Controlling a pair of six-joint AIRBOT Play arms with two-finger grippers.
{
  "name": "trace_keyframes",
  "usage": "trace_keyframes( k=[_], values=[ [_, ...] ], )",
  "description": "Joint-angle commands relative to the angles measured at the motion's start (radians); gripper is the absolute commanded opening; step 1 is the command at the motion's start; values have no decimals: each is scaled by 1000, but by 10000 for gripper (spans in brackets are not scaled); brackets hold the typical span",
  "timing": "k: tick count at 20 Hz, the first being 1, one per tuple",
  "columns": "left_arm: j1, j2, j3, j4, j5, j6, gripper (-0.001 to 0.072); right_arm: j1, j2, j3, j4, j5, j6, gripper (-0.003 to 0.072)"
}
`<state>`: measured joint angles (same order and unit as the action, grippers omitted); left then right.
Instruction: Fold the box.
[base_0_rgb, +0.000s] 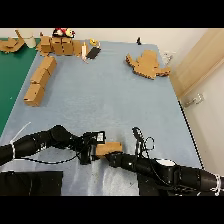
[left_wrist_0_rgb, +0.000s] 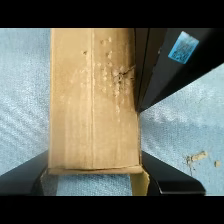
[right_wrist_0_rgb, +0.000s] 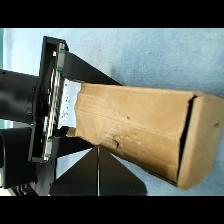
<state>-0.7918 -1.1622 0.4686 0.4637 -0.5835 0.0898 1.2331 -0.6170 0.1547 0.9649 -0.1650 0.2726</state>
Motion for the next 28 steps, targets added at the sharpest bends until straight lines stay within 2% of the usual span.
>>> trace_keyframes(
  k=[1, 3, 5, 7, 11, 12, 14, 18, 22, 25, 28],
  values=[
    [0, 0, 0, 0, 0, 0, 458, 1, 0, 0, 0, -2, 1, -1],
    [1, 0, 0, 0, 0, 0, 458, 1, 8, 11, -1, -10, -2, -1],
    [1, 0, 0, 0, 0, 0, 458, 1, 40, 51, -24, -100, -48, -1],
    [1, 0, 0, 0, 0, 0, 458, 1, 84, 121, -17, -290, -163, -1],
    [1, 1, 0, 0, 0, 0, 458, -24, 110, 290, 214, -777, -577, -1],
    [1, 0, 0, 0, 0, 0, 458, -43, 104, 325, 233, -882, -647, -1],
    [0, 1, 0, 0, 0, 0, 458, -101, 86, 379, 236, -1026, -736, -1],
    [0, 0, 0, 0, 0, 0, 458, -275, 11, 448, 311, -1123, -980, -1],
    [1, 1, 0, 0, 0, 0, 458, -409, -125, 504, 338, -1123, -1339, 0],
    [1, 0, 1, 0, 0, 0, 458, -457, -232, 540, 361, -1117, -1385, 0],
    [0, 0, 1, 0, 27, 0, 458, -460, -282, 546, 407, -1052, -1373, 1]
  ],
)
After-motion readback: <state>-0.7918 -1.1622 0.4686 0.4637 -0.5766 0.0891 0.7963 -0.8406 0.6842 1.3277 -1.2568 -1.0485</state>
